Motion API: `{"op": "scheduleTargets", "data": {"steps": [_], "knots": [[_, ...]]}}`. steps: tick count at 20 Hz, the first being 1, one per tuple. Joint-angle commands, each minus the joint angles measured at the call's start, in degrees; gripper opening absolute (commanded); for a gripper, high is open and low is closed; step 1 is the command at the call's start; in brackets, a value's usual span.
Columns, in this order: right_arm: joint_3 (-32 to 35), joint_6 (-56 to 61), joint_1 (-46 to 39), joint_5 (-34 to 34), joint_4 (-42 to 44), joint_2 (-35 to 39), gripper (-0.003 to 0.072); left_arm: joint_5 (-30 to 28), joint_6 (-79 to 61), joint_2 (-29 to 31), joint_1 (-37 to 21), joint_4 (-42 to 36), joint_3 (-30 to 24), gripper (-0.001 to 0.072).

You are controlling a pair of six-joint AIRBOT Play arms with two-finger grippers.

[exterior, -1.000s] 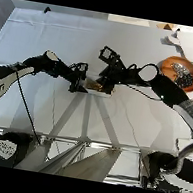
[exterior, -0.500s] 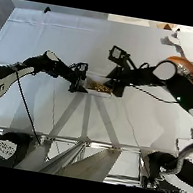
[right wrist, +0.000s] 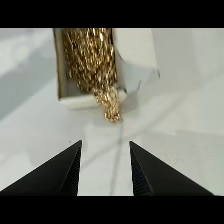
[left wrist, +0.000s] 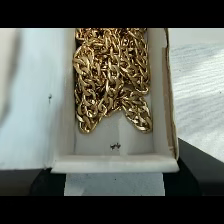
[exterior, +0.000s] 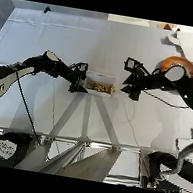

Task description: Fold the box and place the chain.

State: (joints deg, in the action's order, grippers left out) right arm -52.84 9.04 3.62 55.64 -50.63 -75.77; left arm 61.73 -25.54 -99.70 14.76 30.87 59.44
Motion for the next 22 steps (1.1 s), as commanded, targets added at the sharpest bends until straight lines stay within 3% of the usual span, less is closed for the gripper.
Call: {"op": "scheduleTargets", "data": {"steps": [1, 4, 7, 10, 11, 12, 13, 14, 17, 22], "knots": [[0.59, -2.47, -0.7, -4.22, 4.61, -6.8, 0.0359, 0.0, 0.0, 0.0, -0.04, 0.0, -0.02, 0.0211], [0.59, -14.62, -0.55, -5.27, 10.8, -11.54, 0.0365, 0.0, 0.0, 0.0, -0.02, 0.0, -0.02, 0.0211], [0.59, -24.59, 1.38, -6.91, 12.74, -13.51, 0.0455, -0.02, 0.0, 0.0, -0.02, 0.0, -0.02, 0.0211], [0.59, -26.23, 2.93, -9.7, 16.06, -14.69, 0.0444, -0.02, 0.0, 0.0, -0.02, 0.0, -0.02, 0.0211], [0.59, -26.25, 3.26, -10.49, 15.91, -14.84, 0.0364, 0.0, 0.0, 0.0, -0.02, 0.0, -0.02, 0.0211], [0.59, -26.23, 3.45, -11.15, 15.91, -14.91, 0.0211, 0.0, 0.0, 0.0, -0.04, 0.0, -0.02, 0.0211], [0.59, -26.23, 3.45, -11.61, 15.93, -14.91, 0.0103, -0.02, 0.0, 0.0, -0.04, 0.0, -0.02, 0.0211], [0.59, -26.21, 3.45, -12.04, 15.76, -14.91, 0.0028, -0.02, 0.0, 0.0, -0.04, 0.0, -0.02, 0.0211], [0.59, -25.38, 3.45, -12.63, 10.84, -14.82, 0.0011, 0.0, 0.0, 0.0, -0.04, 0.0, 0.0, 0.0211], [0.59, -14.21, 3.45, -16.81, 3.72, -11.47, 0.0009, 0.0, 0.0, 0.0, -0.02, 0.0, -0.02, 0.0211]]}}
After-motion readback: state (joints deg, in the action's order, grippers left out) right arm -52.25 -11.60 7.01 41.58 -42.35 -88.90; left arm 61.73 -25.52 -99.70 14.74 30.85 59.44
